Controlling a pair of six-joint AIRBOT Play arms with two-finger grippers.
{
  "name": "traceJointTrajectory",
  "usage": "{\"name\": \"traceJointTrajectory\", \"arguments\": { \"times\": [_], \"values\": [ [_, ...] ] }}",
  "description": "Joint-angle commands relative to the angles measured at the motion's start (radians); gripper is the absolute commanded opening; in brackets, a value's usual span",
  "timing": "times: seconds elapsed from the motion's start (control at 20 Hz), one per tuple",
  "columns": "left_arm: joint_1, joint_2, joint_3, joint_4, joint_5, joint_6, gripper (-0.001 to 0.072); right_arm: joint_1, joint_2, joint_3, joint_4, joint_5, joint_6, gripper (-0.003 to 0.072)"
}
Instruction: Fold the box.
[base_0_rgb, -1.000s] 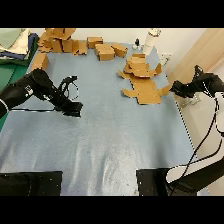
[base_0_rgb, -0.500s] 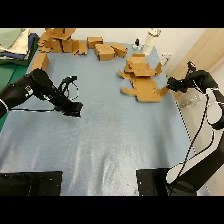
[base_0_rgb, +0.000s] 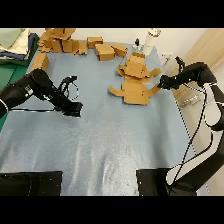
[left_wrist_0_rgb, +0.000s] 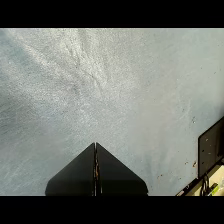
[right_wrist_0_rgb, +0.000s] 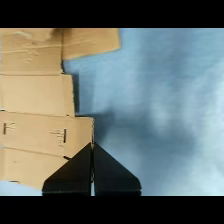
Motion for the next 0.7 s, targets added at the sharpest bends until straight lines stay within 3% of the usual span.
{"name": "traceJointTrajectory", "arguments": {
  "times": [0.0, 0.4, 0.65],
  "values": [
    [0.000, 0.000, 0.000, 0.000, 0.001, 0.000, 0.0011, 0.016, 0.082, -0.061, 0.002, -0.098, 0.053, -0.0001],
    [0.000, 0.000, 0.000, 0.000, 0.000, 0.000, 0.0011, 0.113, 0.476, -0.624, 0.001, 0.036, 0.077, -0.0002],
    [0.000, 0.000, 0.000, 0.000, 0.000, 0.000, 0.0011, 0.184, 0.726, -0.933, 0.001, 0.050, 0.151, -0.0002]
  ]
}}
